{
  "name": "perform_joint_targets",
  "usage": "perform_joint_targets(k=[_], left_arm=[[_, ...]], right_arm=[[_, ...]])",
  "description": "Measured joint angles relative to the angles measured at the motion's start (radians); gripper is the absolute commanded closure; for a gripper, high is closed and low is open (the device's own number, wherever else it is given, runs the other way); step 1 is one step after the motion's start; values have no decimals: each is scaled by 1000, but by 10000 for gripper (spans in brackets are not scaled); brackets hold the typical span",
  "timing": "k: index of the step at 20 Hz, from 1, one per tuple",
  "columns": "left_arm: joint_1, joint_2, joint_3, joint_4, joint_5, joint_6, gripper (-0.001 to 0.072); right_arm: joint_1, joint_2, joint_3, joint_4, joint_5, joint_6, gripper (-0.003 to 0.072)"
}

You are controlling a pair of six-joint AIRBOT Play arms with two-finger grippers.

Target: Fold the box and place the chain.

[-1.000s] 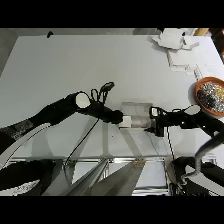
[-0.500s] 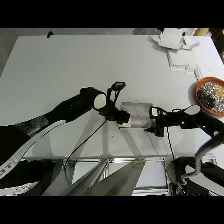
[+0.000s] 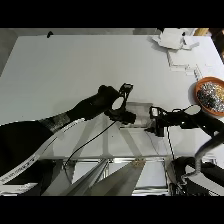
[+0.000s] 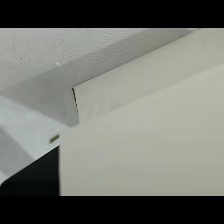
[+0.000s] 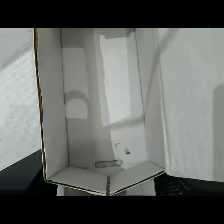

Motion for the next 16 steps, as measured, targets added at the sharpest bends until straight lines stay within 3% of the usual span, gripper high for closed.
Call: perform_joint_targets(k=[14,16], left_arm=[[-34,-131,134,134,-174,-251,383],[-36,-142,138,135,-181,-268,447]], right_arm=[[0,0,0,0,-1,0,277],[0,0,0,0,-1,0,277]])
